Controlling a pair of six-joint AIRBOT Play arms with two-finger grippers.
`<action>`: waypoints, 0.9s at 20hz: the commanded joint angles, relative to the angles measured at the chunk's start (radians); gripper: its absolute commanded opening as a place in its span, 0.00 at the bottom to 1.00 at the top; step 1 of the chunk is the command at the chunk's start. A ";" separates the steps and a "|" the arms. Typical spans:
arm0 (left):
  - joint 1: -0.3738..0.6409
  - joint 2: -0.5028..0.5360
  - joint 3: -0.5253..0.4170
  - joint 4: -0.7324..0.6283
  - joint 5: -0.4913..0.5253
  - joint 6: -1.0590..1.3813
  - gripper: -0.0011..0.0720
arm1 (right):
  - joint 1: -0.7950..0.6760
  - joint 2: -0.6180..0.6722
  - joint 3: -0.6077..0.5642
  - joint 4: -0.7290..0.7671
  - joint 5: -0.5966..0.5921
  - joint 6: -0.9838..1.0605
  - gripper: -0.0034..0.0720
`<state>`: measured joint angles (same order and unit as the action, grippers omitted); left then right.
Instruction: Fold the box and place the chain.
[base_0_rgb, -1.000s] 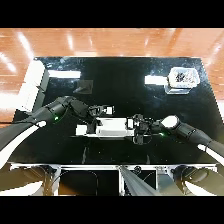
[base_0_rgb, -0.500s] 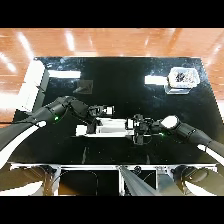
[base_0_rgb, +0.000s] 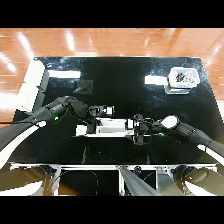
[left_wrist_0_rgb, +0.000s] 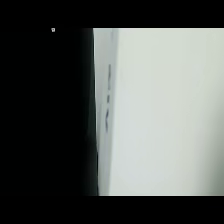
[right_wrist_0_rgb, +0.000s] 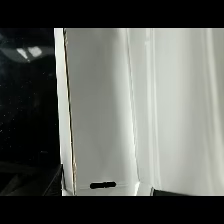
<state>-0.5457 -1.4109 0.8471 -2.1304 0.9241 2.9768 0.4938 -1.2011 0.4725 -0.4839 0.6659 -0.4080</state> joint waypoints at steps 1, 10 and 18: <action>-0.002 0.000 0.000 -0.006 0.018 -0.001 0.05 | 0.001 -0.001 0.001 0.000 0.000 0.000 0.70; -0.002 0.005 0.007 -0.003 0.021 -0.069 0.45 | 0.001 -0.001 0.001 0.000 -0.001 0.000 0.70; 0.024 0.040 0.087 0.121 0.087 -0.345 0.87 | 0.001 -0.001 0.001 0.000 -0.001 0.000 0.70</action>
<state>-0.5346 -1.3773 0.9066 -2.0880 0.9657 2.7770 0.4938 -1.2011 0.4725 -0.4831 0.6628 -0.4080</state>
